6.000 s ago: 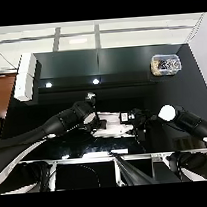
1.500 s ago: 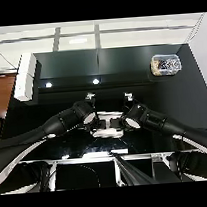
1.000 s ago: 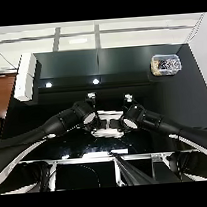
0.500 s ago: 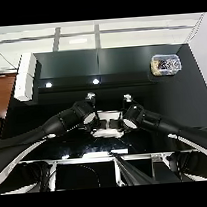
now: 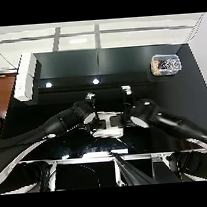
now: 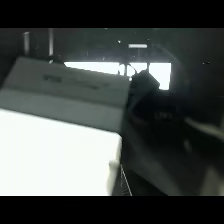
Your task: Fold the box and place the chain.
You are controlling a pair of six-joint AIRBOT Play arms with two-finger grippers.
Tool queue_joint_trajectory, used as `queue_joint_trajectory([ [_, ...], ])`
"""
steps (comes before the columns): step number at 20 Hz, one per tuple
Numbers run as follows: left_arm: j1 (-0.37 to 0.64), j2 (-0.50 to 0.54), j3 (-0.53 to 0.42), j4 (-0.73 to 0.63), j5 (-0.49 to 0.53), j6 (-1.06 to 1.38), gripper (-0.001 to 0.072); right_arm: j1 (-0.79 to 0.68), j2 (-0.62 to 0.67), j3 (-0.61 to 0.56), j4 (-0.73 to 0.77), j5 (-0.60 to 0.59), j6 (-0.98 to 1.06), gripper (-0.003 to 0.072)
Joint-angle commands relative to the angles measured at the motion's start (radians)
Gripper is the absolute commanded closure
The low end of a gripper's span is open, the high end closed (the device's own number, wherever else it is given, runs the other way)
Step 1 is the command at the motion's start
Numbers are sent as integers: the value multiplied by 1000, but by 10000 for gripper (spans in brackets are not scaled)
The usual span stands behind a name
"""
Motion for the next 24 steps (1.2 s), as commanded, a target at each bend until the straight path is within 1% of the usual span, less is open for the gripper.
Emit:
queue_joint_trajectory([
  [1, 0, 0, 0, 0, 4, -2, 681, -40, 185, 4, -159, 239, -166, 406],
  [2, 0, 0, 0, 0, 4, -2, 681, -70, 236, 3, -269, 298, -193, 407],
  [3, 0, 0, 0, 0, 4, -2, 681, -106, 267, 2, -386, 332, -221, 408],
  [4, 0, 0, 0, 0, 4, -2, 681, -162, 284, -5, -498, 332, -259, 409],
  [5, 0, 0, 0, 0, 4, -2, 681, -226, 283, -16, -572, 290, -287, 409],
  [6, 0, 0, 0, 0, 4, -2, 681, -306, 282, -43, -607, 182, -301, 409],
  [8, 0, 0, 0, 0, 4, -2, 681, -480, 273, -117, -600, -122, -299, 408],
  [9, 0, 0, 0, 0, 4, -2, 681, -572, 243, -142, -586, -251, -283, 368],
  [10, 0, 0, 0, 0, 5, -2, 681, -655, 193, -139, -546, -329, -269, -5],
  [11, 0, 0, 0, 0, 5, -2, 681, -732, 132, -112, -467, -393, -270, -34],
  [12, 0, 0, 0, 0, 5, -2, 681, -789, 76, -64, -364, -449, -270, -34],
  [13, 0, 0, 0, 0, 5, -2, 681, -834, 19, -3, -261, -502, -278, -34],
  [14, 0, 0, 0, 0, 5, -2, 681, -872, -52, 79, -188, -515, -276, -34],
  [15, 0, 0, 0, 0, 5, -2, 681, -903, -129, 173, -139, -470, -259, -34],
  [16, 0, 0, 0, 2, 5, -2, 682, -928, -223, 292, -114, -370, -225, -34],
  [19, 0, 0, 0, 0, 5, -2, 681, -959, -493, 643, -135, -27, -105, -34],
  [20, 0, 0, 0, 0, 5, -2, 681, -963, -560, 734, -144, 48, -45, -34],
  [21, 0, 0, 0, 0, 5, -2, 681, -968, -619, 810, -155, 80, 3, -34],
  [23, 0, 0, 0, 0, 5, -2, 681, -970, -690, 888, -174, 75, 81, -34],
  [24, 0, 0, 0, 0, 5, -2, 681, -975, -713, 903, -181, 56, 138, 9],
])
